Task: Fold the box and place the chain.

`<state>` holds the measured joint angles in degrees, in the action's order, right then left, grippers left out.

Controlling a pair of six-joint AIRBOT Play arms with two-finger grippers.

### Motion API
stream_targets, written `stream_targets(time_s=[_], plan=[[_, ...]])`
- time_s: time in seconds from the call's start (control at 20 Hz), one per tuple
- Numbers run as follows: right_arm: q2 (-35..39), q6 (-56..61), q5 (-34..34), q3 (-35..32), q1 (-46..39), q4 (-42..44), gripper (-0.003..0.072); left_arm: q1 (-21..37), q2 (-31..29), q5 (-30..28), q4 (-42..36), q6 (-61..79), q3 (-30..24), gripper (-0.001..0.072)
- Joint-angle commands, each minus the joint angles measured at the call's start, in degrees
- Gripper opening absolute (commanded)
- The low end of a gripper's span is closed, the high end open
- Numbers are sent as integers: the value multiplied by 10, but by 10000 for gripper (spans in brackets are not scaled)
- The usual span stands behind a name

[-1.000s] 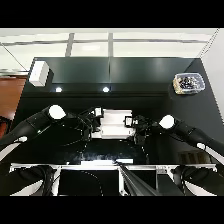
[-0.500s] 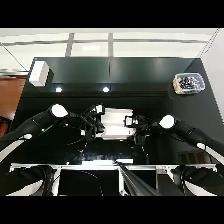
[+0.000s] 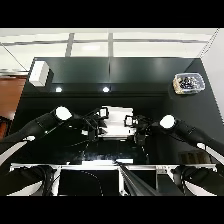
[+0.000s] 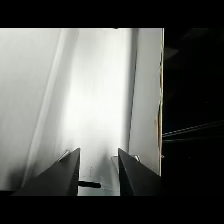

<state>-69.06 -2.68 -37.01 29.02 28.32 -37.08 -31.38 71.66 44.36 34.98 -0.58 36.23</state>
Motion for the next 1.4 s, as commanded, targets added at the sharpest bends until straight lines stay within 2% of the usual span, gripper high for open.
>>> stream_targets(time_s=[0.0,0.05,0.1,0.15,0.2,0.25,0.3,0.5,0.65,0.8,0.85,0.95,1.0,1.25,1.35], plan=[[0,0,0,0,0,0,491,-5,0,-9,8,2,0,303],[0,0,0,0,0,0,492,-6,0,-9,8,2,0,199],[0,0,0,0,0,0,492,-6,0,-9,8,2,0,216],[0,0,0,0,0,0,492,-6,0,-9,8,2,0,370],[0,0,0,0,0,0,492,-6,0,-9,8,2,0,399],[0,0,0,0,0,0,491,-5,-2,-8,14,1,0,163],[0,0,0,0,0,0,492,-5,-7,-9,34,-3,2,25],[0,0,0,0,0,0,492,48,-64,1,87,-134,3,24],[0,0,0,0,0,0,492,151,-122,2,96,-350,3,26],[0,0,-1,0,0,0,491,263,-133,79,98,-416,1,26],[0,0,-1,0,0,0,492,292,-128,97,97,-459,-3,25],[0,0,-1,0,0,0,492,332,-109,110,98,-632,-25,26],[0,0,-1,0,0,0,492,341,-98,120,96,-661,-38,28],[0,0,-1,0,0,0,492,338,7,192,64,-655,-64,27],[0,0,-1,0,0,0,492,318,41,171,31,-652,-65,26]])
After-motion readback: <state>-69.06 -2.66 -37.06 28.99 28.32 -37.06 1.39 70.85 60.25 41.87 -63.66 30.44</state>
